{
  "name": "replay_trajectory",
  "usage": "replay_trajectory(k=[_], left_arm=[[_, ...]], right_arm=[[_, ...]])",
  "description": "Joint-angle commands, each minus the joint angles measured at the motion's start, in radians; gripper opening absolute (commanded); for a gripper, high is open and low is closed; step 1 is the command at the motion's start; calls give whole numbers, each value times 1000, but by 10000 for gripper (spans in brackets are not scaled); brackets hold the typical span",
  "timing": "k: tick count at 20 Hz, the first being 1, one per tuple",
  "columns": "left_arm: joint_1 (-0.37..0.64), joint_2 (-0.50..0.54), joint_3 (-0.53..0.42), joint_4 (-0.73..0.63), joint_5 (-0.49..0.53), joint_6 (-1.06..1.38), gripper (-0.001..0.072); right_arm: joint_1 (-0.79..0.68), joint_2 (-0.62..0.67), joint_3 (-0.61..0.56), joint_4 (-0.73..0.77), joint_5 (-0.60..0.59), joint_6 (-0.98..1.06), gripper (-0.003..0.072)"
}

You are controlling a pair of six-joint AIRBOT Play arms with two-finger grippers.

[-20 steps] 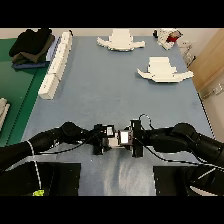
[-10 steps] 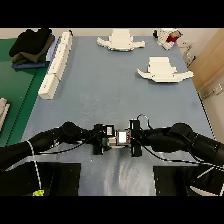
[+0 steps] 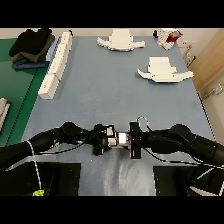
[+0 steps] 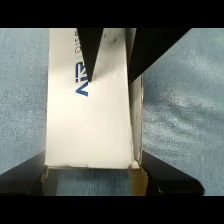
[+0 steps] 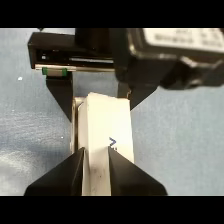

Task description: Fold the box.

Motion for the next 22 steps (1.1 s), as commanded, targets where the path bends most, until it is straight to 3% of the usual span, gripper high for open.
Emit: replay_trajectory(k=[1, 7, 9, 13, 18, 20, 21, 22], left_arm=[[0, 0, -1, 0, 3, 0, 446], [0, 0, -1, 0, 3, 0, 446], [0, 0, -1, 0, 3, 0, 446], [0, 0, -1, 0, 3, 0, 446], [0, 0, -1, 0, 3, -1, 446], [0, 0, -1, 0, 3, 0, 446], [0, 0, -1, 0, 3, 0, 446], [0, 0, -1, -1, 3, 0, 446]], right_arm=[[1, -1, -5, 15, -33, 0, 216], [1, 17, 4, 29, -29, 0, 251], [0, 43, 8, 56, -27, 0, 416], [0, 98, 8, 132, -23, 4, 421], [-12, 120, -2, 162, 36, 183, 420], [-24, 123, -26, 201, 95, 217, 408], [-25, 132, -45, 223, 147, 238, 365], [-25, 143, -66, 242, 199, 258, 167]])
